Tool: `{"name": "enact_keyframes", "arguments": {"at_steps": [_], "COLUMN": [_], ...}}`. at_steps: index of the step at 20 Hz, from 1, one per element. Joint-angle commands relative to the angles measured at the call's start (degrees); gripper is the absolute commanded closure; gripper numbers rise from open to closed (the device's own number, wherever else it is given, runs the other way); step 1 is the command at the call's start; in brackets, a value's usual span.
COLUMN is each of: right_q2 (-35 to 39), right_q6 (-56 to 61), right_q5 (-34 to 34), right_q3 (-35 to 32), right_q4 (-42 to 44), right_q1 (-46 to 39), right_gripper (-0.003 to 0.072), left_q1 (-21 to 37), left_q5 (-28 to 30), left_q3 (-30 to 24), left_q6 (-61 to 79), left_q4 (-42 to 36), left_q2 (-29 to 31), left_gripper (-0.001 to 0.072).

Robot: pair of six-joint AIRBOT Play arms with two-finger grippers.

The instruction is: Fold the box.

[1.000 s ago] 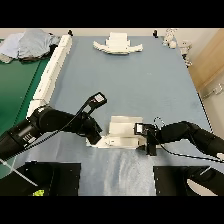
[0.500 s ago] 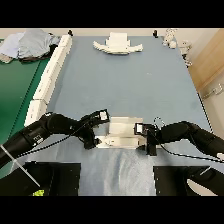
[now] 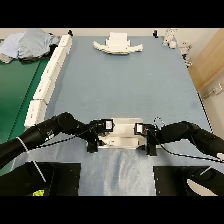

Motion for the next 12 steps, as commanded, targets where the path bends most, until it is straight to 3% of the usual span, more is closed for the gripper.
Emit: {"name": "enact_keyframes", "arguments": {"at_steps": [1, 3, 4, 5, 11, 12], "right_q2": [0.0, 0.0, 0.0, 0.0, 0.0, 0.0], "right_q6": [0.0, 0.0, 0.02, 0.0, 0.0, 0.0], "right_q5": [0.0, 0.0, 0.0, -0.02, 0.0, 0.0], "right_q3": [-0.02, -0.02, -0.02, -0.02, -0.02, -0.02], "right_q4": [0.02, 0.02, 0.04, 0.02, 0.02, 0.02], "right_q1": [0.0, 0.0, 0.0, 0.0, 0.0, 0.0], "right_gripper": [0.0176, 0.0176, 0.0176, 0.0176, 0.0176, 0.0176], "left_q1": [-0.04, -0.81, -1.31, -1.92, -2.84, -2.82], "left_q5": [1.68, 2.58, 2.58, 2.71, 3.96, 3.96], "left_q3": [-0.02, 0.04, 0.04, 0.04, 0.07, 0.04], "left_q6": [8.55, 8.72, 8.79, 9.49, 11.5, 11.47], "left_q4": [-6.43, -8.46, -9.16, -9.35, -15.3, -15.21], "left_q2": [-1.51, -2.01, -2.25, -2.36, -4.39, -4.46], "left_gripper": [0.0367, 0.0389, 0.0583, 0.0625, 0.0623, 0.0596]}}
